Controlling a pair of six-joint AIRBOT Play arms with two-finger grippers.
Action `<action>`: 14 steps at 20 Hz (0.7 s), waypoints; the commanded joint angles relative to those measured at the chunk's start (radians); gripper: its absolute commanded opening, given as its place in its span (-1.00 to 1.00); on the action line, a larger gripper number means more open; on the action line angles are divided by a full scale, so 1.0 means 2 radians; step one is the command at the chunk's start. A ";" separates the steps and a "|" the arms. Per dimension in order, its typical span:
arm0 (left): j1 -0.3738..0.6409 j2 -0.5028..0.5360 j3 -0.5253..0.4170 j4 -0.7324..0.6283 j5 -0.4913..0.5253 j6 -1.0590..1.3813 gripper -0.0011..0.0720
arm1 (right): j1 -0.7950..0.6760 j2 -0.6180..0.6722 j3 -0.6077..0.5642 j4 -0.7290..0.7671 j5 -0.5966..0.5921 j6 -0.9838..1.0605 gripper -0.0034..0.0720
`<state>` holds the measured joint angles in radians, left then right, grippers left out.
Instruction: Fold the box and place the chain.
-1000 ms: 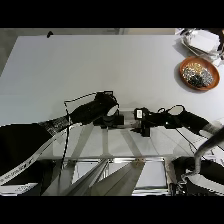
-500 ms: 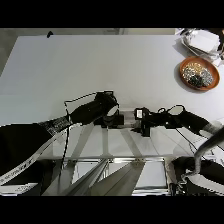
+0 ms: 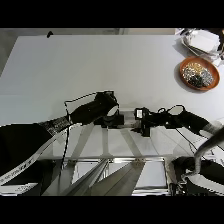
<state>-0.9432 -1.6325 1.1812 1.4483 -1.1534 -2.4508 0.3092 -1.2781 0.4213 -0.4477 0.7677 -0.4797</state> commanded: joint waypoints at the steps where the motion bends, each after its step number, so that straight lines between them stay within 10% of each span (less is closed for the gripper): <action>1: -0.002 0.000 0.000 0.004 0.034 0.000 -0.40 | 0.000 0.000 0.000 0.000 0.000 0.000 0.14; 7: -0.006 0.000 0.001 0.027 0.043 -0.023 -0.45 | 0.000 0.000 0.000 0.000 0.000 0.000 0.14; 9: -0.006 0.000 0.000 0.041 0.026 -0.049 -0.94 | 0.000 0.000 0.000 0.000 0.000 0.000 0.14; 14: -0.006 0.000 0.001 0.047 0.017 -0.069 -0.96 | 0.000 0.000 0.000 0.000 0.000 0.000 0.14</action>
